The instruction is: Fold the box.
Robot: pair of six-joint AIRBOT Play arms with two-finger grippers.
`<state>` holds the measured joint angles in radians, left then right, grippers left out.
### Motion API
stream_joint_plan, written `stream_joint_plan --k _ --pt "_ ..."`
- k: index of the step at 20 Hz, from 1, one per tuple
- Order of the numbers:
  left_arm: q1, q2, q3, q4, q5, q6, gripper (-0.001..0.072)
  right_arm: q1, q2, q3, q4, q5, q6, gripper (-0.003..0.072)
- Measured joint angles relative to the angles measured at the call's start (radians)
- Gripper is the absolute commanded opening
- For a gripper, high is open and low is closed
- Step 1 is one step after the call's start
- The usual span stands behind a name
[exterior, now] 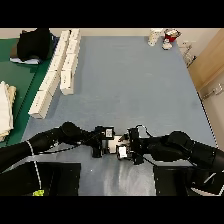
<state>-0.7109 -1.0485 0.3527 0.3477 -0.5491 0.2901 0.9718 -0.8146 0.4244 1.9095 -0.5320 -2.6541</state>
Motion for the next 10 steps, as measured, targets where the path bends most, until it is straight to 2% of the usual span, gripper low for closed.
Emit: stream_joint_plan --k 10 --pt "0.0 0.0 0.0 0.0 0.0 0.0 0.0475 0.0 0.059 0.001 -0.066 0.017 0.014 0.0503"
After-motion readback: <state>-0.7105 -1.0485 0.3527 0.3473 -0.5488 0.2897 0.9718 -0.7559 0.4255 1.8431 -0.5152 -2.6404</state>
